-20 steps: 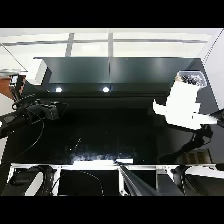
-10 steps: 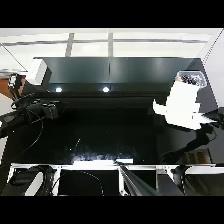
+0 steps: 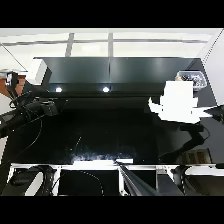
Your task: Fold the box and place the chain.
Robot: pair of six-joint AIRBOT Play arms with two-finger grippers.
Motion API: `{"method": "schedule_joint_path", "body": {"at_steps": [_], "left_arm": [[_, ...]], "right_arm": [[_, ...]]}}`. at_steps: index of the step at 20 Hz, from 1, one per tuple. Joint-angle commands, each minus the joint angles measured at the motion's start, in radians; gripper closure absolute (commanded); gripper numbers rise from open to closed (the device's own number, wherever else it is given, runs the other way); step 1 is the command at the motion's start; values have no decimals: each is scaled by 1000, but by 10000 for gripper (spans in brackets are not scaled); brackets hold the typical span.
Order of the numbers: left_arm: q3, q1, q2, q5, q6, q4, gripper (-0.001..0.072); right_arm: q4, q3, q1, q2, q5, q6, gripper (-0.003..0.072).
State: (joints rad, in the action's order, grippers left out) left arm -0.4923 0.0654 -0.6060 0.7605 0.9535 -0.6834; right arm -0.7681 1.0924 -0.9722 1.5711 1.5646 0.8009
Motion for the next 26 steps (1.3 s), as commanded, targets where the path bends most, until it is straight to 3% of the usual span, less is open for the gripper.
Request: {"method": "schedule_joint_path", "body": {"at_steps": [1, 4, 9, 15, 20, 23, 26], "left_arm": [[0, 0, 0, 7, 0, 8, 7], [0, 0, 0, 29, 0, 8, 7], [0, -32, -5, 36, -3, 9, 7], [0, -150, -87, 27, 3, 37, 7], [0, -151, -270, 97, 19, 216, 7], [0, -151, -452, 230, -99, 281, 7], [-8, -151, -588, 246, -367, 441, 7]], "right_arm": [[80, -38, 57, -99, -22, -1, 641], [178, -143, 192, -203, -93, -12, 642], [177, -262, 523, -335, -226, 64, 642], [185, -492, 934, -554, -590, 88, 641], [184, -656, 1187, -684, -804, 32, 641], [185, -665, 1267, -684, -820, 32, 641], [185, -665, 1298, -684, -820, 46, 641]]}}
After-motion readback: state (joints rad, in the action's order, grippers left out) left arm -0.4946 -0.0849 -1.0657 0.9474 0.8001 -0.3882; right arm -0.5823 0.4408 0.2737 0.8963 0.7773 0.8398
